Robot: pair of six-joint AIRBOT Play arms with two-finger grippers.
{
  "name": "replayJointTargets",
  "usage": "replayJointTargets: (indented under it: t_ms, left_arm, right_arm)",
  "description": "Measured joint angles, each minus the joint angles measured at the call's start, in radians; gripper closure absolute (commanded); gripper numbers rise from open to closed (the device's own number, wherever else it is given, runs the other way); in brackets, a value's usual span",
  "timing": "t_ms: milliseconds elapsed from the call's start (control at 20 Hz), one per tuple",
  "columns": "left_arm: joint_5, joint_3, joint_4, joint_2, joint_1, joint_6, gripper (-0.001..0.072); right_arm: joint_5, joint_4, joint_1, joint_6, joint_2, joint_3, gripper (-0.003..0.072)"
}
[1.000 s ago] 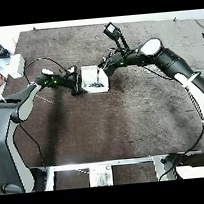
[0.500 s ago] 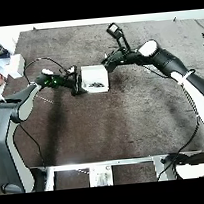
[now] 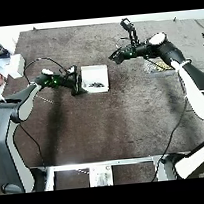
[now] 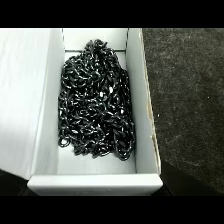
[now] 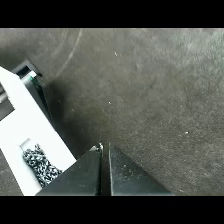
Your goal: Fold the box and place the chain.
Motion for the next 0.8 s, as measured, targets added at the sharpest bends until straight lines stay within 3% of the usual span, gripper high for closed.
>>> replayJointTargets:
  t_ms: [450,550,800]
  left_arm:
    - [0.0,0.0,0.0,0.0,0.0,0.0,0.0294]
    - [0.0,0.0,0.0,0.0,0.0,0.0,0.0294]
    - [0.0,0.0,0.0,0.0,0.0,0.0,0.0294]
  right_arm:
    - [0.214,0.043,0.015,-0.115,-0.097,0.068,0.056]
    - [0.252,0.043,0.024,-0.147,-0.101,0.07,0.0478]
    - [0.288,0.01,0.062,-0.214,-0.103,0.071,0.0477]
